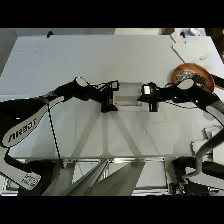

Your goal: Fold the box and place the chain.

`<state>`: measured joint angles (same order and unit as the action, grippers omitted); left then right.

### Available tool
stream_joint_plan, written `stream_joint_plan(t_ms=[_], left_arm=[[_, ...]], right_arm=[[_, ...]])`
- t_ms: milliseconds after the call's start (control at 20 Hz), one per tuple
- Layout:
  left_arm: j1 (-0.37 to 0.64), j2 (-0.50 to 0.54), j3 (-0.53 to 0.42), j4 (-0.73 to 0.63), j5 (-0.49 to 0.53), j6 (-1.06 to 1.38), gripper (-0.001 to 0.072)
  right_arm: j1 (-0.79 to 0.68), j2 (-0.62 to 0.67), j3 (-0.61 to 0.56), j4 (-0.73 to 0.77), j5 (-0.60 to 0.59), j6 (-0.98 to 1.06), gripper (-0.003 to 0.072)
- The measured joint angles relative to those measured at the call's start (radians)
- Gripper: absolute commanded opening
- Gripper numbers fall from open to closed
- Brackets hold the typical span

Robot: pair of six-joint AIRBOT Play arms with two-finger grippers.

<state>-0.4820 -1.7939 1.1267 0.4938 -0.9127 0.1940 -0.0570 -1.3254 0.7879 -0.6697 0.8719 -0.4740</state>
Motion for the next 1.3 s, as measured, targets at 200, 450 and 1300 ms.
stream_joint_plan(t_ms=[200, 450, 1300], left_arm=[[0.0, 0.0, 0.0, 0.0, 0.0, 0.0, 0.0155], [0.0, 0.0, 0.0, 0.0, 0.0, 0.0, 0.0155], [0.0, 0.0, 0.0, 0.0, 0.0, 0.0, 0.0155]], right_arm=[[-0.057, 0.145, 0.0, -0.006, 0.001, 0.111, 0.0016], [-0.194, 0.279, 0.0, -0.136, -0.006, 0.605, 0.0016], [-0.24, -0.023, 0.0, -0.289, 0.155, 1.485, 0.0012]])
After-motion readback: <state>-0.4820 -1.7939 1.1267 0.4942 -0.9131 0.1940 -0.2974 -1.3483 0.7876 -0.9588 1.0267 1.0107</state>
